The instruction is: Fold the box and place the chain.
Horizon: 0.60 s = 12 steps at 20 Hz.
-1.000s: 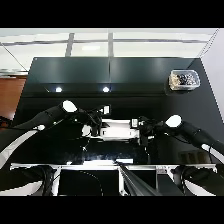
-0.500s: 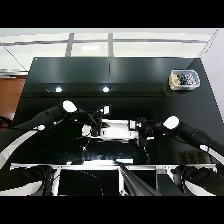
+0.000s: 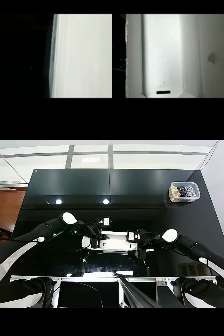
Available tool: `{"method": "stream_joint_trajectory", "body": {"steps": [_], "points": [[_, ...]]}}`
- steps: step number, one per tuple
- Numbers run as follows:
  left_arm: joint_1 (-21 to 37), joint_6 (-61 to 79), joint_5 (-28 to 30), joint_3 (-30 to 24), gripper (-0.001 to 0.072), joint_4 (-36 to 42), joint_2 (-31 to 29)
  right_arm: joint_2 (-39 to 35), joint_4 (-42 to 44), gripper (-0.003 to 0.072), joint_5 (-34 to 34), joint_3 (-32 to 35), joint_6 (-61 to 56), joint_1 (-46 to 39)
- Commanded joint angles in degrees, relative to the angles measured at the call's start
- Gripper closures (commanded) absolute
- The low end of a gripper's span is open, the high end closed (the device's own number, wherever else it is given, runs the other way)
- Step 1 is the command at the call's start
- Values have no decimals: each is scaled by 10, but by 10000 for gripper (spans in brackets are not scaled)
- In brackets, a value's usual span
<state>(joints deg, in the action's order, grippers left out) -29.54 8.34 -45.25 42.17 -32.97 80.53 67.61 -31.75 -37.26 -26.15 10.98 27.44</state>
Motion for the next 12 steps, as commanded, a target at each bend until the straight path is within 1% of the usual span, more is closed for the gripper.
{"method": "stream_joint_trajectory", "body": {"steps": [1,2,4,6,7,8,9,12], "points": [[0,0,-4,1,680,0,0,0,-3,70,4,0,0,0],[0,0,-5,1,679,0,0,0,-4,256,4,0,0,1],[0,-1,-5,1,679,0,-1,0,-4,264,4,0,0,1],[1,-14,-22,4,667,-3,-1,0,-4,265,4,0,0,1],[1,-16,-41,8,531,-15,-5,0,-4,265,4,0,0,1],[3,-18,-62,11,360,-37,-13,0,-4,265,3,0,0,1],[6,-30,-75,14,334,-62,-23,0,-4,265,3,0,0,1],[25,-110,-113,18,326,-181,-71,0,-5,265,2,0,0,1]]}}
